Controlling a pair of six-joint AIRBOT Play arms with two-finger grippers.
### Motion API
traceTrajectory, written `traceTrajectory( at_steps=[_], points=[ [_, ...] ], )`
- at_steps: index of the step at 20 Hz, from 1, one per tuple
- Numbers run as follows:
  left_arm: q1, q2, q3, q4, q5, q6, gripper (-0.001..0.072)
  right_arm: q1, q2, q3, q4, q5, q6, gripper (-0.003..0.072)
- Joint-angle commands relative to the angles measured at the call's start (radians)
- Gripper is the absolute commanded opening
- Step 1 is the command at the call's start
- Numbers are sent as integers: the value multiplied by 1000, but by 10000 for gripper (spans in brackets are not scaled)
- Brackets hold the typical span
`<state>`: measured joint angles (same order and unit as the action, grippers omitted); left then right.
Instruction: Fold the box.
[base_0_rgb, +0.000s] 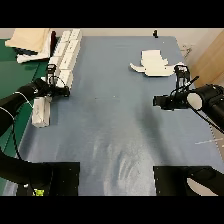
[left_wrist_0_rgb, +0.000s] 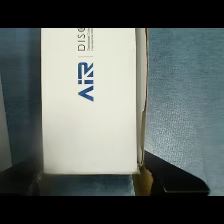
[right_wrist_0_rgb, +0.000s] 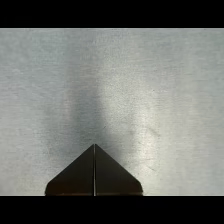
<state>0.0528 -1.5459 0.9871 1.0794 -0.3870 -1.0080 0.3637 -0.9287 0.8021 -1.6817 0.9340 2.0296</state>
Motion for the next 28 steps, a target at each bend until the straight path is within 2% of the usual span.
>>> traceTrajectory(
  at_steps=[1,7,11,15,16,17,18,21,23,26,28],
  points=[
    [8,3,2,19,-68,-4,697,0,-1,1,6,1,-7,5],
    [27,98,35,26,-202,-3,697,-1,-1,1,18,1,-7,5],
    [46,185,77,53,-424,-16,697,0,-1,1,30,17,-7,5],
    [45,261,147,70,-585,-63,693,-1,-1,1,45,25,-9,5],
    [42,280,170,69,-637,-67,515,0,-1,1,60,25,-23,5],
    [39,296,191,67,-685,-67,216,-1,-1,1,77,23,-43,5],
    [32,311,211,63,-722,-69,16,-1,-8,8,98,24,-63,4],
    [-26,320,263,57,-735,-180,17,-1,-93,108,169,32,-127,4],
    [-119,319,284,56,-717,-206,17,-1,-201,230,228,65,-175,4],
    [-285,315,291,53,-635,-268,17,0,-381,426,328,138,-238,4],
    [-358,307,293,45,-608,-304,17,5,-470,518,402,174,-264,5]
  ],
)
